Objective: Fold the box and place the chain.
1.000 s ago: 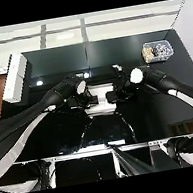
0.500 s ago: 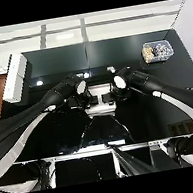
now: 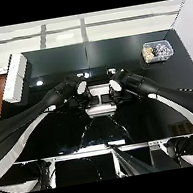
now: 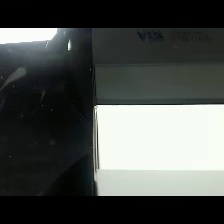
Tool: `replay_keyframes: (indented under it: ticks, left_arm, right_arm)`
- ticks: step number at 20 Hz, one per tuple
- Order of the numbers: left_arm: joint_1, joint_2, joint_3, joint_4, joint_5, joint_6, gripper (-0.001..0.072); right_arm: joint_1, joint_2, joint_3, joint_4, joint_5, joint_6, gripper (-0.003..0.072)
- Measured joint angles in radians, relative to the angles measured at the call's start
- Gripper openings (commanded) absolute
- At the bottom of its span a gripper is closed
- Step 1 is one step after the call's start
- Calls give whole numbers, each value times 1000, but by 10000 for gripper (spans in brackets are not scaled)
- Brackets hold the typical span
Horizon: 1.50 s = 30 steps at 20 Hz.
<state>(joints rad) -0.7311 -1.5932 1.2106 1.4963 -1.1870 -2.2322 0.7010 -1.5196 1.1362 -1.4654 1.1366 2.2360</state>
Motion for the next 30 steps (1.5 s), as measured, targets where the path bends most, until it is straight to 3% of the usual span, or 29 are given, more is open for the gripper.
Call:
replay_keyframes:
  ticks: [1, 2, 3, 10, 14, 16, 17, 20, 21, 22, 23, 30]
  left_arm:
    - [0, 0, 0, 0, 0, 0, 30]
    - [0, 0, 0, 1, 0, 1, 31]
    - [0, 0, 0, 3, 0, 4, 31]
    - [0, 0, 0, 4, -2, 4, 30]
    - [0, 0, 0, 3, -3, 3, 31]
    - [0, 0, 0, 3, -3, 3, 31]
    - [0, 0, 0, 3, -3, 3, 30]
    - [0, 0, 0, 0, -5, 0, 30]
    - [0, 0, 0, 1, -5, 0, 31]
    - [0, 0, 0, 1, -5, 2, 30]
    - [0, 0, 0, 2, -4, 4, 31]
    - [0, 0, 0, 2, -3, 4, 30]
  right_arm:
    - [0, 0, 1, 0, 2, 3, 24]
    - [0, 0, 1, 0, 2, 5, 171]
    - [0, 0, 1, -2, 5, 5, 208]
    - [0, -4, 1, 0, -6, 8, 214]
    - [0, -9, 1, 26, -25, -3, 190]
    - [0, -10, 1, 27, -23, -7, 118]
    - [0, -10, 1, 26, -19, -7, 17]
    - [0, -11, 2, 28, -11, -7, 18]
    - [0, -11, 2, 30, -6, -9, 46]
    - [0, -11, 4, 31, 0, -11, 306]
    - [-2, -10, 7, 35, 8, -11, 406]
    - [-45, 134, 86, 26, 101, -161, 405]
